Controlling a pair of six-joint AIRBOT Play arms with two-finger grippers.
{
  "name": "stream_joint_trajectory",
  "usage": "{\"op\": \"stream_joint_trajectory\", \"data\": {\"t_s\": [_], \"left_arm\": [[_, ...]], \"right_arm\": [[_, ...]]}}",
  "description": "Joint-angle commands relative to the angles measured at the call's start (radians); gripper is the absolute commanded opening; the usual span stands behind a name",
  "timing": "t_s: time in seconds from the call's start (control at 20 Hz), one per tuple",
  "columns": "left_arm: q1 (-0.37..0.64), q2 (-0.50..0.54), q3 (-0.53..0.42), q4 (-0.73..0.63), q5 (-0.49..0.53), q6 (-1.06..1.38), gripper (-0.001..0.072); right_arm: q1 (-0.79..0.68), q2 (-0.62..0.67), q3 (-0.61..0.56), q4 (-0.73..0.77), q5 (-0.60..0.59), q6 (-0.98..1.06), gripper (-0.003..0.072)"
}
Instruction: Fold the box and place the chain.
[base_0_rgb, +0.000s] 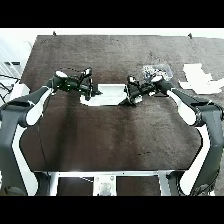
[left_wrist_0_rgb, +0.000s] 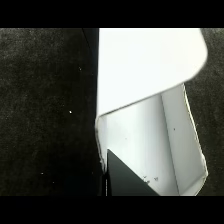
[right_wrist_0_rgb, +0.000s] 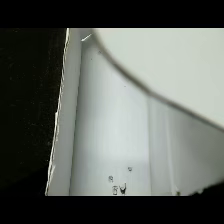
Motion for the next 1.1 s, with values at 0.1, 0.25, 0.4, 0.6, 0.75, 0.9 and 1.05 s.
{"op": "stream_joint_trajectory", "data": {"t_s": [0.1,0.25,0.4,0.6,0.75,0.9,1.05], "left_arm": [[0.001,0.000,0.000,0.000,0.000,0.000,0.0020],[0.001,0.000,0.000,-0.002,0.002,0.001,0.0020],[0.001,0.002,0.003,-0.002,-0.025,0.001,0.0404],[0.002,0.005,0.016,0.002,-0.039,-0.008,0.0416],[0.029,0.005,0.057,0.021,-0.094,-0.063,0.0416],[0.094,0.005,0.142,0.027,-0.223,-0.136,0.0416],[0.141,0.005,0.222,0.000,-0.333,-0.238,0.0173]], "right_arm": [[0.000,-0.001,0.000,0.000,0.000,0.000,0.0579],[0.000,-0.001,0.000,0.000,0.000,0.000,0.0579],[0.000,-0.001,0.000,0.001,0.000,0.000,0.0579],[0.000,-0.001,0.000,0.002,0.000,0.000,0.0579],[0.000,-0.001,0.000,0.002,0.000,0.000,0.0579],[0.000,-0.001,0.000,0.002,0.000,0.000,0.0579],[0.000,-0.001,0.000,0.002,0.000,0.000,0.0579]]}}
